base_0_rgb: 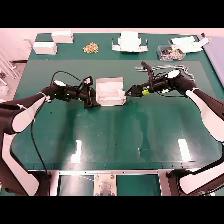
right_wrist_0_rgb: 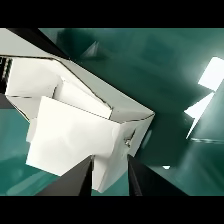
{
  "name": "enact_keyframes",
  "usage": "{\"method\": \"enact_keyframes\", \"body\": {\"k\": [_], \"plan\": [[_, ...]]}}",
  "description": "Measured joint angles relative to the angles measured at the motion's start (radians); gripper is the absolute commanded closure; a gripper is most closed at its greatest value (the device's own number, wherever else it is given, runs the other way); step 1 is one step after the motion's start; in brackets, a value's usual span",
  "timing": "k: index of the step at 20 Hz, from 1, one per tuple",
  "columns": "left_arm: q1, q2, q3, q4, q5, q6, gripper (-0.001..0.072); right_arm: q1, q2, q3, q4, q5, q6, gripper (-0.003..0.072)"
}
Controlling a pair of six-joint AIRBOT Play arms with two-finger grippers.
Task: Fold the box and place the chain.
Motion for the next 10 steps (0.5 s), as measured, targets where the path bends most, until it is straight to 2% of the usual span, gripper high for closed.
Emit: {"method": "enact_keyframes", "body": {"k": [2, 10], "plan": [[0.0, 0.0, 0.0, 0.0, 0.0, 0.0, 0.0176, 0.007, -0.001, 0.0, 0.004, 0.001, -0.003, 0.0343], [0.0, 0.0, 0.0, 0.0, 0.0, 0.0, 0.0176, 0.039, -0.001, 0.018, 0.014, 0.005, 0.003, 0.0341]]}}
